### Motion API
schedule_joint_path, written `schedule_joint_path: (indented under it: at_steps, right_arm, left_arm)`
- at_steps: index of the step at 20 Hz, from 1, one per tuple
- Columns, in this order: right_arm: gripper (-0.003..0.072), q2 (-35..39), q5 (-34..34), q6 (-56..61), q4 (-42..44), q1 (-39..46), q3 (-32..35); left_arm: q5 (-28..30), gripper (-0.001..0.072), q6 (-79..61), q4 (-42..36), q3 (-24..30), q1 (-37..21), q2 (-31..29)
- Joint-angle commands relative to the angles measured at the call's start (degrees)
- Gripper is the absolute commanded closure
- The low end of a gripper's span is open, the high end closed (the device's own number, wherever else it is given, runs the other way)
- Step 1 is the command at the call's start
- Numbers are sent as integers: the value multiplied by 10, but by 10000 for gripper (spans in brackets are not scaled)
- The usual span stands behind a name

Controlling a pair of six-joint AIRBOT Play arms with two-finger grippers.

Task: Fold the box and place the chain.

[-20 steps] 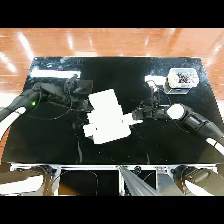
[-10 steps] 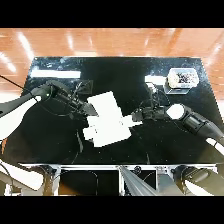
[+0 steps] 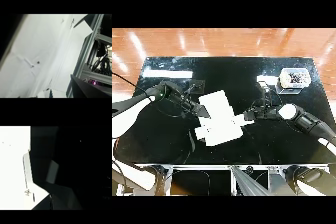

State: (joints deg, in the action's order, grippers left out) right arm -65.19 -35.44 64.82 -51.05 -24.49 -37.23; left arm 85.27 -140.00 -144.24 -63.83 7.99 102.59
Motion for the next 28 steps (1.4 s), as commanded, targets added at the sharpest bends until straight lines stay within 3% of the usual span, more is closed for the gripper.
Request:
schedule_joint_path:
  at_steps: [1, 2, 3, 5, 6, 10, 11, 12, 13, 19, 23, 28]
  right_arm:
    - [649, 0, 1, 1, 0, 0, 0]
    - [649, 0, 1, 1, 0, 0, 0]
    - [649, 0, 1, 1, 0, 0, 0]
    - [649, 0, 1, 1, 0, 0, 0]
    - [649, 0, 1, 1, 0, 0, 0]
    - [647, 0, -3, 1, 1, 0, 0]
    - [554, 0, -5, 5, 1, 0, 0]
    - [127, 1, -7, 8, 0, 1, 0]
    - [-34, 2, -18, 8, -2, 3, -3]
    - [-32, 51, -213, 8, -89, 134, -90]
    - [-33, 108, -292, 7, -136, 245, -143]
    - [-32, 117, -306, 7, -136, 309, -153]
  left_arm:
    - [16, 95, -1, 12, 0, 0, 5]
    - [18, 117, -1, 14, 0, 0, 7]
    - [17, 218, -2, 14, -1, 0, 10]
    - [13, 652, -2, 13, -1, 0, 15]
    - [12, 689, -10, 12, -1, 0, 15]
    - [11, 690, -12, 8, -2, 0, 15]
    - [12, 691, -12, 8, -2, 0, 14]
    - [12, 691, -12, 8, -2, 0, 11]
    - [12, 691, -12, 8, -2, 0, 7]
    - [3, 692, -33, 13, -16, 1, -38]
    - [-1, 692, -107, 28, -35, 28, -70]
    - [-55, 692, -140, 186, -38, 112, -112]
